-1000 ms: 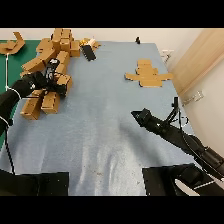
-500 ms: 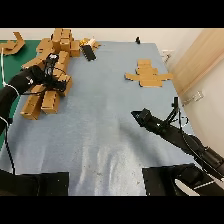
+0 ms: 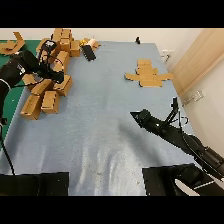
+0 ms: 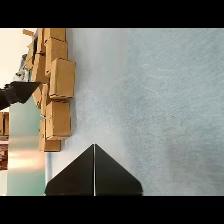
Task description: Fold the box.
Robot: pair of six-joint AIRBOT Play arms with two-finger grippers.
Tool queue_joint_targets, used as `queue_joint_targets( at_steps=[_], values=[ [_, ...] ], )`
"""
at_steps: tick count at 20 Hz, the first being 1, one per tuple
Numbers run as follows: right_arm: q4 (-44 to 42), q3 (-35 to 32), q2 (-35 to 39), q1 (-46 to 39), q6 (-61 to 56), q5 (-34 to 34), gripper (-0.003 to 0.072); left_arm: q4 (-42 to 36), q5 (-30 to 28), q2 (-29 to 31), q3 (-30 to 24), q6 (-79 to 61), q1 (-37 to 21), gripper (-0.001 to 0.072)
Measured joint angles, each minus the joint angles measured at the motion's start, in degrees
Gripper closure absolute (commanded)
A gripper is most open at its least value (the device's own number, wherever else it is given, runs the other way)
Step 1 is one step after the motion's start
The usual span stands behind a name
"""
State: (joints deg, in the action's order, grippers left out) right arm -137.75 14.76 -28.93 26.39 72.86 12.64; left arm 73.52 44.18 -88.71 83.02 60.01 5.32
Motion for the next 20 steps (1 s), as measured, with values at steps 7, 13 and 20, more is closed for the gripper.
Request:
queue_joint_targets(
  at_steps=[7,13,20],
  values=[
    [4.1,4.2,-2.3,0.0,0.2,6.2,0.0684,-0.4,12.9,4.1,0.9,2.8,3.6,0.0698],
    [16.3,18.4,-14.5,0.0,0.3,23.9,0.0684,-0.5,20.7,9.3,-3.6,10.1,13.7,0.0698],
    [27.9,37.5,-30.6,0.0,3.1,43.7,0.0684,-0.3,20.3,23.0,-19.0,20.0,23.7,0.0698]
  ],
)
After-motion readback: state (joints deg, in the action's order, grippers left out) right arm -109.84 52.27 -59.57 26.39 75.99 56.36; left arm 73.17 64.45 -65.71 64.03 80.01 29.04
